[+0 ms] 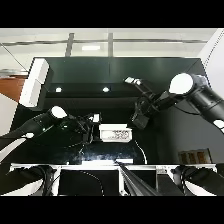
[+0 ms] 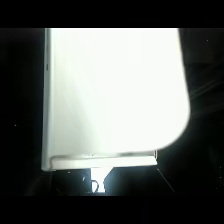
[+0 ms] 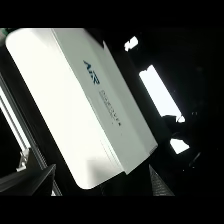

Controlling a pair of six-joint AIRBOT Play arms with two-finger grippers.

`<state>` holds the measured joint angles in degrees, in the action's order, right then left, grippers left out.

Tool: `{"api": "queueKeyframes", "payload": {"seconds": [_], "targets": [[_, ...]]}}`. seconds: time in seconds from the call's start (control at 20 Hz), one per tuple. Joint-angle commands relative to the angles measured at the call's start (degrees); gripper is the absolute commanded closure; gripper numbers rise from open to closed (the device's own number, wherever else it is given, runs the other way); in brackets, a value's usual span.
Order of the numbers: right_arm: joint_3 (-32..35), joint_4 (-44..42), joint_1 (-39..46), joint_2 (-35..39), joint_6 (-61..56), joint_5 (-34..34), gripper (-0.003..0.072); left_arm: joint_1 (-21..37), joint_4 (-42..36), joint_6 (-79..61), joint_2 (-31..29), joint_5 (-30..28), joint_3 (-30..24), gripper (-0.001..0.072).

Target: Fold the box and place the chain.

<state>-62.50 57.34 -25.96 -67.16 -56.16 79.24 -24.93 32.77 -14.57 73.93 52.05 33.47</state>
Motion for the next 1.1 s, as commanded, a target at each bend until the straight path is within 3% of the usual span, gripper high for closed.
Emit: {"api": "queueKeyframes", "payload": {"seconds": [0.0, 0.35, 0.55, 0.9, 1.05], "targets": [[-0.28, -2.67, 1.55, 1.05, 1.22, -1.31, -0.0009, -0.02, 0.00, 0.02, 0.04, -0.04, 0.00, 0.0178], [7.08, -2.89, -1.09, -3.72, 10.01, -6.29, -0.0009, -0.02, 0.00, 0.00, 0.04, -0.02, 0.00, 0.0178], [7.28, -2.86, -4.04, -3.72, 15.32, -6.49, -0.0010, -0.02, 0.00, 0.00, 0.04, -0.04, 0.00, 0.0179], [7.28, -1.53, -4.17, -3.69, 15.47, -4.96, -0.0009, -0.02, 0.00, 0.00, 0.04, -0.04, 0.00, 0.0178], [7.28, 0.31, -4.17, -3.72, 15.41, -7.30, -0.0009, -0.02, 0.00, 0.00, 0.04, -0.04, 0.00, 0.0178]]}}
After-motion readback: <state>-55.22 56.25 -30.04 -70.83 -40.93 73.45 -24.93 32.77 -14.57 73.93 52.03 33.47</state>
